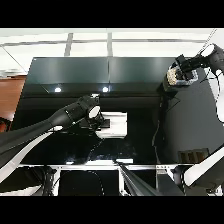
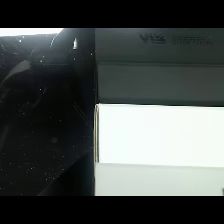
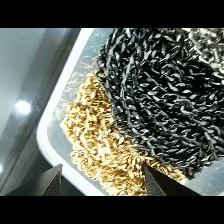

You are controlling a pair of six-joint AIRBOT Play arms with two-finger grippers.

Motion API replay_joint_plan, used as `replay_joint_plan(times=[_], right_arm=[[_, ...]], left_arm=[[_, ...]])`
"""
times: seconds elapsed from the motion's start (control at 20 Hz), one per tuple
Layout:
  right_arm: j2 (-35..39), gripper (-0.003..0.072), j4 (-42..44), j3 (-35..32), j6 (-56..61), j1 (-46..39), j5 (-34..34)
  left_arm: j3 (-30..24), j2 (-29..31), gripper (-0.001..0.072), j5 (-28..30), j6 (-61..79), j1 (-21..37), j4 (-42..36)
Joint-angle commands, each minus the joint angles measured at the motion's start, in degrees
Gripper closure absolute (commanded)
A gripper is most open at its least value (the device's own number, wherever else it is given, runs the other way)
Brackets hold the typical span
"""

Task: Fold the box and place the chain.

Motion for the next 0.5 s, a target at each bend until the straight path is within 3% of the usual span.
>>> replay_joint_plan(times=[0.0, 0.1, 0.15, 0.2, 0.25, 0.3, 0.35, 0.45], right_arm=[[-1.01, 0.0156, 0.57, 0.04, -0.79, 0.26, 1.31], [-1.66, 0.0166, 0.57, 0.04, -1.22, 0.37, 0.85], [-1.86, 0.0227, 0.57, 0.04, -2.12, 0.39, 0.48], [-2.03, 0.0228, 0.57, 0.04, -3.67, 0.37, 0.17], [-2.05, 0.0332, 0.57, 0.04, -5.01, 0.37, 0.20], [-2.03, 0.0555, 0.61, 0.09, -6.93, 0.26, 0.26], [-1.97, 0.0632, 0.74, 0.24, -8.79, 0.20, 0.72], [-1.03, 0.0673, 0.66, 0.85, -12.92, 0.02, 1.62]], left_arm=[[0.07, -0.04, 0.0686, 0.09, 0.00, -0.02, -0.07], [0.07, -0.04, 0.0686, 0.07, 0.00, -0.02, -0.04], [0.07, -0.04, 0.0686, 0.07, 0.00, -0.02, -0.04], [0.07, -0.04, 0.0686, 0.07, 0.00, -0.02, -0.04], [0.07, -0.04, 0.0686, 0.07, 0.00, -0.02, -0.04], [0.07, -0.04, 0.0686, 0.07, 0.00, -0.02, -0.04], [0.07, -0.04, 0.0685, 0.07, 0.00, -0.02, -0.04], [0.07, -0.04, 0.0685, 0.07, 0.00, -0.02, -0.04]])
